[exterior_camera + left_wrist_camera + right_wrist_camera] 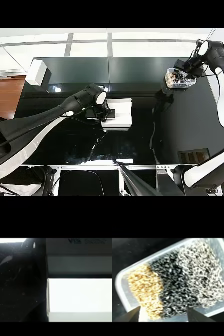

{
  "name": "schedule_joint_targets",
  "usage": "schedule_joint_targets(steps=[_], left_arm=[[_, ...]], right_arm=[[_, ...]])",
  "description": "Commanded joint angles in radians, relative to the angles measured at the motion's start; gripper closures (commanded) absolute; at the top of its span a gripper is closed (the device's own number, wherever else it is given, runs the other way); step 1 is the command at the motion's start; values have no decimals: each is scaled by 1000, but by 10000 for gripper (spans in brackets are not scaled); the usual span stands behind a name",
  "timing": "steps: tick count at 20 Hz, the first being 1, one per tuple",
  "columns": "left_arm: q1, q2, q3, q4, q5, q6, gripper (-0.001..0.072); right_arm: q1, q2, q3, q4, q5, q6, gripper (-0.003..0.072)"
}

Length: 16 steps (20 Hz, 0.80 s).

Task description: Fold the box and place the chain.

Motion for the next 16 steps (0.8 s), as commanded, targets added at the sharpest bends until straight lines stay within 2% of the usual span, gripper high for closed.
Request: schedule_joint_targets(steps=[1, 2, 3, 10, 12, 13, 14, 15, 16], left_arm=[[1, 0, 1, 0, -1, 1, 680], [1, 0, 1, 0, -1, 2, 680], [1, 0, 1, 0, -1, 3, 680], [1, -1, 0, 1, -1, 3, 680], [1, -1, 0, 1, -1, 3, 680], [1, -1, 0, 1, -1, 3, 680], [1, -1, 0, 1, -1, 3, 680], [1, -1, 0, 1, -1, 3, 680], [1, -1, 0, 1, -1, 3, 680]], right_arm=[[-21, -116, 143, 36, 188, 24, 80], [-24, -130, 154, 29, 198, 24, 129], [-27, -138, 159, 19, 196, 24, 144], [-43, -177, 161, 20, 121, -14, 146], [-43, -179, 161, 22, 68, -14, 304], [-43, -179, 161, 28, 59, -17, 352], [-43, -178, 163, 28, 66, -35, 542], [-46, -176, 172, 24, 82, -40, 672], [-48, -170, 187, 25, 95, -53, 669]])
